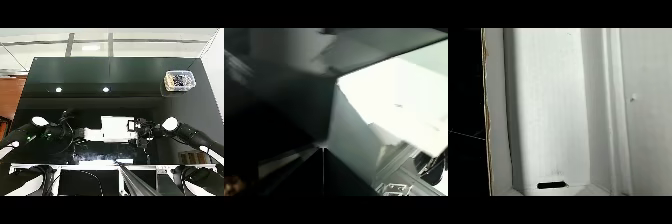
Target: Fold the box and place the chain.
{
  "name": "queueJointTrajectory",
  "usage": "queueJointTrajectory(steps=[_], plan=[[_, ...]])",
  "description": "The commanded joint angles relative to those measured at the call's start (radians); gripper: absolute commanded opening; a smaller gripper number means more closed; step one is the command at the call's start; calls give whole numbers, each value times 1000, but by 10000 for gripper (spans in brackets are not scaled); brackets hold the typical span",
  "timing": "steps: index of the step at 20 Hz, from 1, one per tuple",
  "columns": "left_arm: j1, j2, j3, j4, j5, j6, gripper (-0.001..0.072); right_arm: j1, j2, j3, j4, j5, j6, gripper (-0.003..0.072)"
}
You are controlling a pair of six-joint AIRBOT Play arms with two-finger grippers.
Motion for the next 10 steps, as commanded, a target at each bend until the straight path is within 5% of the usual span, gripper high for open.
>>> queueJointTrajectory(steps=[1, 4, 8, 9, 10], plan=[[-51, -22, 5, -197, 28, 228, 23, 0, 0, 0, 0, 0, 0, 169], [-51, -19, 11, -245, 1, 303, 33, 0, 0, 0, 0, 0, 0, 169], [-51, -18, 23, -247, -43, 309, 558, 0, 0, 1, 0, 0, 0, 169], [-52, -18, 29, -249, -44, 309, 652, 0, 0, 0, 0, 0, 0, 170], [-52, -18, 35, -249, -47, 309, 658, 0, 0, 1, 0, 0, 0, 170]])
